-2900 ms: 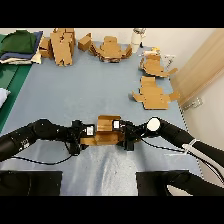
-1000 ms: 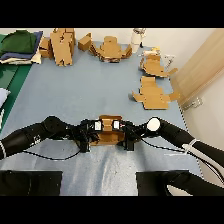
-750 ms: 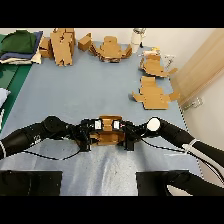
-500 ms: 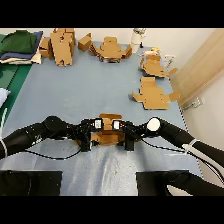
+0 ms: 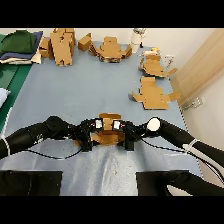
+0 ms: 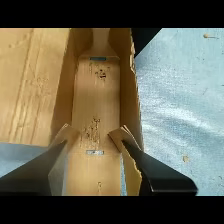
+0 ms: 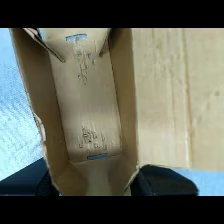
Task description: Fold the box.
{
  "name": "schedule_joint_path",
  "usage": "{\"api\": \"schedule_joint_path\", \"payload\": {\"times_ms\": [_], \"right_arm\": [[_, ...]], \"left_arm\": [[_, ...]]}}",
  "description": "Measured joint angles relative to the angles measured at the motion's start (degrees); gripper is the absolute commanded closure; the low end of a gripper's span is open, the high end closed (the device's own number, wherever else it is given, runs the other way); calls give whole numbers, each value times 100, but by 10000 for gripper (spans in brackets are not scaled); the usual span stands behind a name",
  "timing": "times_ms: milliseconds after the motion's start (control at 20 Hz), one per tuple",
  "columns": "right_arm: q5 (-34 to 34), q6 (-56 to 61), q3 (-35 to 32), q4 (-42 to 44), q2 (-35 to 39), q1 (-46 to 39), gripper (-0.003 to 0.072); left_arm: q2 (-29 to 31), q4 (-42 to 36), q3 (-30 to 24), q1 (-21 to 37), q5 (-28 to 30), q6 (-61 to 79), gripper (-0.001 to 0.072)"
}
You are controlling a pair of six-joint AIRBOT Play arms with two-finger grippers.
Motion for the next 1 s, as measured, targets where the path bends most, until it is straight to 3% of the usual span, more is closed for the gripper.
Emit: {"api": "schedule_joint_path", "payload": {"times_ms": [50, 350, 550, 750, 850, 1000], "right_arm": [[-13, 13, 0, 20, -2, 0, 184], [-15, 7, 0, 15, -2, 2, 185], [-13, 2, 0, 9, -4, 2, 185], [-11, 2, 0, 2, -4, 2, 185], [-11, 0, 0, 4, -4, 2, 185], [-11, 0, 0, 2, -4, 2, 185]], "left_arm": [[39, 2, 2, -2, 13, -2, 695], [551, 649, 4, 101, 79, -772, 695], [1099, 2564, 4, 442, -304, -3235, 696], [1685, 4767, 2, 828, -1346, -6728, 697], [1810, 5311, -55, 966, -1906, -8262, 696], [1845, 5246, -229, 1051, -2133, -9503, 697]]}}
